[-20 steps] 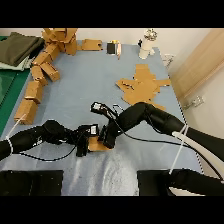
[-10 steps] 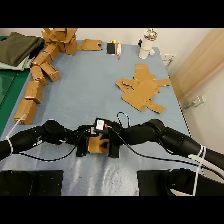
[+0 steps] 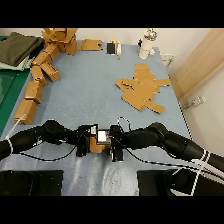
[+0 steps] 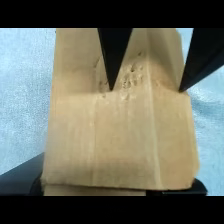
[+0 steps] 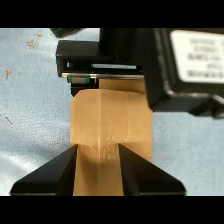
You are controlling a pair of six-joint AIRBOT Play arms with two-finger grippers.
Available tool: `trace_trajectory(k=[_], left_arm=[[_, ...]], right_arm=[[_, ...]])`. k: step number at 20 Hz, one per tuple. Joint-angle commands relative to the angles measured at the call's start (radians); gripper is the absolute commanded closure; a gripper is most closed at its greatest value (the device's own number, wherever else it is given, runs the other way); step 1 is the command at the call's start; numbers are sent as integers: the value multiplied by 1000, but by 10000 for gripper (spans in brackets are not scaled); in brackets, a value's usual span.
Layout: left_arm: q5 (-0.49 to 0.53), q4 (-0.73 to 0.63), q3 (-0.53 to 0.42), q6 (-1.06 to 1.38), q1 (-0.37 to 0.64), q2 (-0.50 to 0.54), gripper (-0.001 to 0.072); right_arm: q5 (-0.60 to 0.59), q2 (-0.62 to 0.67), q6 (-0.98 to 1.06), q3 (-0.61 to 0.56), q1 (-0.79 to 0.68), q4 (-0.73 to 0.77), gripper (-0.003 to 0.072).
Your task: Fold the box.
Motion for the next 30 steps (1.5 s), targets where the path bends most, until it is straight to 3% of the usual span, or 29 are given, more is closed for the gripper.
trace_trajectory(k=[1,6,28,29,30], left_arm=[[0,0,0,1,0,-1,113],[0,0,0,0,0,-1,113],[-3,16,0,-1,0,-1,118],[-4,28,0,-10,0,-1,255],[-4,54,0,-26,0,-1,339]], right_arm=[[7,2,-23,-2,1,-29,272],[49,0,-23,11,1,-55,272],[8,-13,33,20,1,-51,272],[8,-14,33,20,1,-51,272],[8,-16,33,21,2,-51,272]])
